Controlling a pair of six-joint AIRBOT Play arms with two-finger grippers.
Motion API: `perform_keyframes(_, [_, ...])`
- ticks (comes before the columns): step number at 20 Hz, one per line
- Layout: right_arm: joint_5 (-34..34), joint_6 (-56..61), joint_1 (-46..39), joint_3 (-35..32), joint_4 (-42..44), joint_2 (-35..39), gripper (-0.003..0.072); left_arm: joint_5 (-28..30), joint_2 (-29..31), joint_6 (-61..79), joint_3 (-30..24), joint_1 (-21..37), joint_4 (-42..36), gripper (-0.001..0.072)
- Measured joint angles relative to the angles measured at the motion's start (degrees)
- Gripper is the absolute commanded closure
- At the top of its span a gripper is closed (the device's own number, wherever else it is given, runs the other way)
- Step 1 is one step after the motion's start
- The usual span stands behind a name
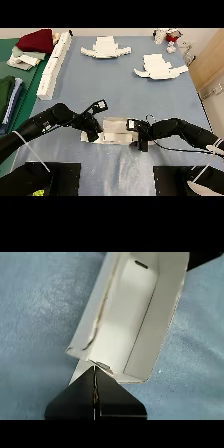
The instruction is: Fold the box.
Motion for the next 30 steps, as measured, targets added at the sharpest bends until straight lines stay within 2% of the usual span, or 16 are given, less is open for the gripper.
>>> perform_keyframes(4, [0.0, 0.0, 0.0, 0.0, 0.0, 0.0, 0.0156, -3.0, 4.3, -22.1, 0.7, 4.5, 9.6, 0.0697])
perform_keyframes(8, [0.0, 0.0, 0.0, 0.0, 0.0, 0.0, 0.0156, -7.1, 6.2, -35.9, 1.0, 16.4, 14.3, 0.0697])
perform_keyframes(12, [0.0, 0.0, 0.0, 0.0, 0.0, 0.0, 0.0156, -11.7, 5.7, -43.3, 0.1, 26.3, 15.6, 0.0696])
perform_keyframes(16, [0.0, 0.0, 0.0, 0.0, 0.0, 0.0, 0.0156, -13.0, 3.5, -43.6, -3.9, 29.3, 10.4, 0.0697])
perform_keyframes(19, [0.0, 0.0, 0.0, 0.0, 0.0, 0.0, 0.0156, -13.1, 1.9, -40.4, -7.6, 29.4, 2.7, 0.0698])
perform_keyframes(22, [0.0, 0.0, 0.0, 0.0, 0.0, 0.0, 0.0156, -12.3, 1.3, -38.8, -9.6, 25.8, -2.6, 0.0697])
perform_keyframes(26, [0.0, 0.0, 0.0, 0.0, 0.0, 0.0, 0.0156, -9.5, 1.0, -37.9, -10.3, 18.4, -8.9, 0.0697])
perform_keyframes(30, [0.0, 0.0, 0.0, 0.0, 0.0, 0.0, 0.0156, -9.0, 1.0, -37.6, -8.5, 15.3, -11.1, 0.0696])
